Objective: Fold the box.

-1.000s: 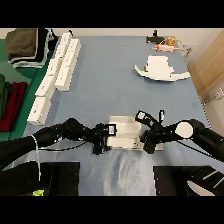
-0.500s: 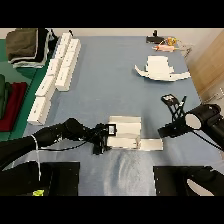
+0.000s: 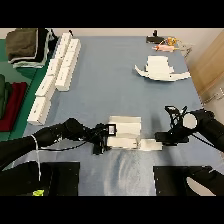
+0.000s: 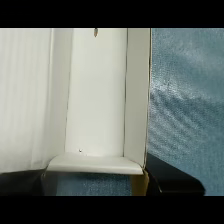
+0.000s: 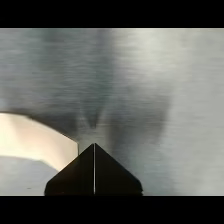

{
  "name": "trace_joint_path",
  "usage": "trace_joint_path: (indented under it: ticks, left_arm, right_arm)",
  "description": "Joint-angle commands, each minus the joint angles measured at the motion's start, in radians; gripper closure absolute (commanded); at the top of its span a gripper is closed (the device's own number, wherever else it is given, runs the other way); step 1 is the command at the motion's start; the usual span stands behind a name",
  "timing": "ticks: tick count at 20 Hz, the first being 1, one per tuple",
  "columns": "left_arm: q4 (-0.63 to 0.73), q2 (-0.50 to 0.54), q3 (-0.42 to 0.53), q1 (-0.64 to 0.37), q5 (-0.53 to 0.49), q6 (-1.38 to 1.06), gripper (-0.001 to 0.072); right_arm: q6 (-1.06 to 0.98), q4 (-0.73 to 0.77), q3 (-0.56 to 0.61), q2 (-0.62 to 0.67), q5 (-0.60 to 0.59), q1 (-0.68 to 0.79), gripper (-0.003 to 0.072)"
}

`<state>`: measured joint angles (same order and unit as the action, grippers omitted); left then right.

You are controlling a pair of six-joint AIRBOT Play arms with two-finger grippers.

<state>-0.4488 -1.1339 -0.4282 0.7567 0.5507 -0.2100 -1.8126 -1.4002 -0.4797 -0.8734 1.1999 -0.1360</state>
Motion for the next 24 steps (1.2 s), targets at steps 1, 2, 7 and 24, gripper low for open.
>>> trace_joint_path:
  ticks: [1, 2, 7, 24]
  left_arm:
    - [0.000, 0.000, -0.001, 0.000, 0.000, 0.000, 0.0233]
    - [0.000, 0.000, -0.001, 0.000, 0.000, 0.000, 0.0233]
    - [0.000, 0.000, -0.001, 0.000, 0.000, 0.000, 0.0233]
    - [0.000, 0.000, -0.001, 0.000, 0.000, 0.000, 0.0233]
  right_arm:
    - [0.069, 0.173, 0.011, 0.000, -0.027, 0.005, 0.0679]
    - [0.068, 0.191, 0.011, 0.010, -0.026, 0.005, 0.0679]
    - [0.107, 0.259, 0.011, 0.061, -0.026, 0.005, 0.0678]
    - [0.344, 0.520, -0.002, 0.010, -0.100, -0.076, 0.0213]
